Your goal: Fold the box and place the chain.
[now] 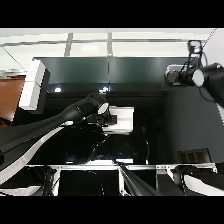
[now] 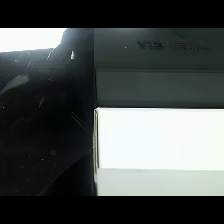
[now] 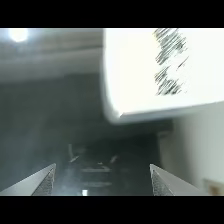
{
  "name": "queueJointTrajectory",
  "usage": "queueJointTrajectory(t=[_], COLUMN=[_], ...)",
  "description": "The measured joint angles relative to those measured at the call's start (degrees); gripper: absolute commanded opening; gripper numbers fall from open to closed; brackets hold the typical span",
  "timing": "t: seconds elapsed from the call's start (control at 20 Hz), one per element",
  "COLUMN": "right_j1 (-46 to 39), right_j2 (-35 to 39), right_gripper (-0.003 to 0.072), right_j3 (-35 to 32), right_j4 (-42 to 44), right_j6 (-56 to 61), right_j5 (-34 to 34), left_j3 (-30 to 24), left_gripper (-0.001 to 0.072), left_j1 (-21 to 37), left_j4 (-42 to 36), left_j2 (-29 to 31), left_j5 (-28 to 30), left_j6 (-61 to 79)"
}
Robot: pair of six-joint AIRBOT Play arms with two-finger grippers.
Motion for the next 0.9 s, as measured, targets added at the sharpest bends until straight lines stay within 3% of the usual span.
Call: queueJointTrajectory(t=[0.3,0.35,0.5,0.65,0.7,0.75,0.8,0.85,0.9], right_j1=[-10.4,-11.5,-13.8,-14.7,-14.9,-15.0,-15.1,-15.2,-15.2], right_j2=[-23.5,-26.8,-33.6,-37.3,-38.1,-38.8,-39.5,-39.8,-40.1], right_gripper=[0.072,0.0595,0.0582,0.0544,0.0503,0.0414,0.0081,0.0012,0.0011], right_j3=[26.8,30.5,37.3,40.1,40.5,40.9,41.2,41.4,41.5], right_j4=[4.1,4.3,5.4,6.5,6.6,6.6,6.6,6.3,6.6], right_j6=[0.1,0.5,1.5,1.8,1.8,1.9,1.9,2.0,2.1], right_j5=[11.3,13.2,16.1,15.5,15.0,14.6,14.5,14.5,14.5], left_j3=[0.0,0.0,0.0,0.0,0.0,0.0,0.0,0.0,0.0], left_gripper=[0.0027,0.0027,0.0027,0.0027,0.0027,0.0027,0.0027,0.0027,0.0028], left_j1=[0.0,0.0,0.0,0.0,0.0,0.0,0.0,0.0,0.0], left_j4=[0.0,0.0,0.0,0.0,0.0,0.0,-0.1,-0.3,-0.7], left_j2=[0.0,0.0,0.0,0.0,0.0,0.0,0.0,0.0,0.0], left_j5=[0.0,0.0,0.0,0.0,0.0,0.0,0.0,0.0,0.0], left_j6=[0.0,0.0,0.0,0.0,0.0,0.0,0.0,0.0,0.0])
